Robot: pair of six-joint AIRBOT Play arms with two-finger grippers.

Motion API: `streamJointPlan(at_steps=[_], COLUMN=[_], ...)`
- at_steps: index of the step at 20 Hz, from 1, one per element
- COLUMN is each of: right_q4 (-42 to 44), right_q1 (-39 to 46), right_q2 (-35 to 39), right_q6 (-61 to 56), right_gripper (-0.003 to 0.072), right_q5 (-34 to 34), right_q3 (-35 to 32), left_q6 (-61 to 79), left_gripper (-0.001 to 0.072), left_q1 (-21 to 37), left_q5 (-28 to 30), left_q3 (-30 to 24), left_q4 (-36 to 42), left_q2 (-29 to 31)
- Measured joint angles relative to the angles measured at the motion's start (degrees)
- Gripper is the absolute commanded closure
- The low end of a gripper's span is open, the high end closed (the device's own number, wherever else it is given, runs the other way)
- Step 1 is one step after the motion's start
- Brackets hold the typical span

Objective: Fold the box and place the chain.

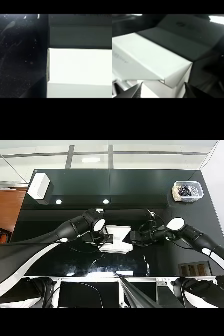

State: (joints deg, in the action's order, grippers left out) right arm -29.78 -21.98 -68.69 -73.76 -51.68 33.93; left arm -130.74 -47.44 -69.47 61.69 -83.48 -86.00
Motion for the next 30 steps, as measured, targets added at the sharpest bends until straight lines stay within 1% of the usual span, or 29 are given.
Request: streamJointPlan(at_steps=[6,7,9,14,19,30], right_q4=[-19.1,-21.9,-25.9,-33.6,-39.2,-41.1], right_q1=[-7.4,-8.6,-10.7,-15.4,-17.6,-18.1], right_q2=[-0.1,-0.3,-0.8,-2.4,-2.8,-3.0], right_q6=[-23.7,-27.7,-34.2,-44.6,-50.2,-50.0], right_gripper=[0.008,0.0191,0.0198,0.0199,0.0199,0.0198], right_q5=[2.4,2.6,2.7,2.3,0.0,-2.7], right_q3=[6.4,7.4,9.1,12.3,13.6,13.8], left_q6=[0.0,0.0,0.0,0.0,0.0,0.1], left_gripper=[0.0679,0.0678,0.0679,0.0679,0.0679,0.0679], left_q1=[0.0,0.0,0.0,0.0,0.0,0.0], left_q5=[0.0,0.0,0.0,0.0,0.1,0.0], left_q3=[0.0,0.0,0.0,0.0,0.0,0.0], left_q4=[0.0,0.0,0.0,0.0,0.0,0.2], left_q2=[0.0,0.0,0.0,0.0,0.0,0.0])
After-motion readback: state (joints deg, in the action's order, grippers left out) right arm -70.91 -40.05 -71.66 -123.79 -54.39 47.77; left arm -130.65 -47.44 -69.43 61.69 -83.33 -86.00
